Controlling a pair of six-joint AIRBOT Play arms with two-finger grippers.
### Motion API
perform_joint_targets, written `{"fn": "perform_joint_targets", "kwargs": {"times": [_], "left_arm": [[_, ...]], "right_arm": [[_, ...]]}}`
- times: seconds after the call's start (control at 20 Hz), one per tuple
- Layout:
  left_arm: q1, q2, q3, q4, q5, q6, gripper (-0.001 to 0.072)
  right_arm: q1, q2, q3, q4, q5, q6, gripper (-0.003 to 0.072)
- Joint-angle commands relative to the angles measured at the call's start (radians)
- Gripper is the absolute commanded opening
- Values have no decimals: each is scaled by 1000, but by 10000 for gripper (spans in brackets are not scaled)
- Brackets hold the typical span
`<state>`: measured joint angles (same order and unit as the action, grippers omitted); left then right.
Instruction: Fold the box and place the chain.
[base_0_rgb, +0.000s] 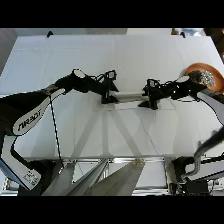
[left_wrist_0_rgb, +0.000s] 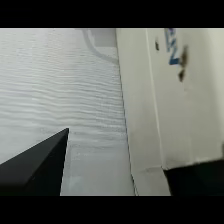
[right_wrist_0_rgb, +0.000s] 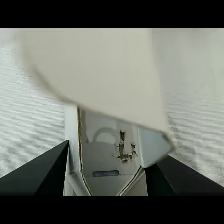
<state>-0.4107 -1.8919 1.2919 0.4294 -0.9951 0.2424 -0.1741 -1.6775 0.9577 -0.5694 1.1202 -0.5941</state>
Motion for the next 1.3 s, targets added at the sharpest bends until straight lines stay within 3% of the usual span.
{"fn": "perform_joint_targets", "kwargs": {"times": [0.0, 0.5, 0.9, 1.25], "left_arm": [[7, 2, 0, -2, -4, 0, 639], [71, 72, 0, 26, -5, -8, 639], [134, 206, 0, 408, -13, -251, 638], [108, 352, 0, 465, -140, -433, 630]], "right_arm": [[0, 0, 1, 1, -5, 2, 404], [0, 0, 1, 1, -5, 2, 404], [0, 0, 1, 1, -6, 2, 404], [0, 0, 1, 1, -6, 2, 404]]}}
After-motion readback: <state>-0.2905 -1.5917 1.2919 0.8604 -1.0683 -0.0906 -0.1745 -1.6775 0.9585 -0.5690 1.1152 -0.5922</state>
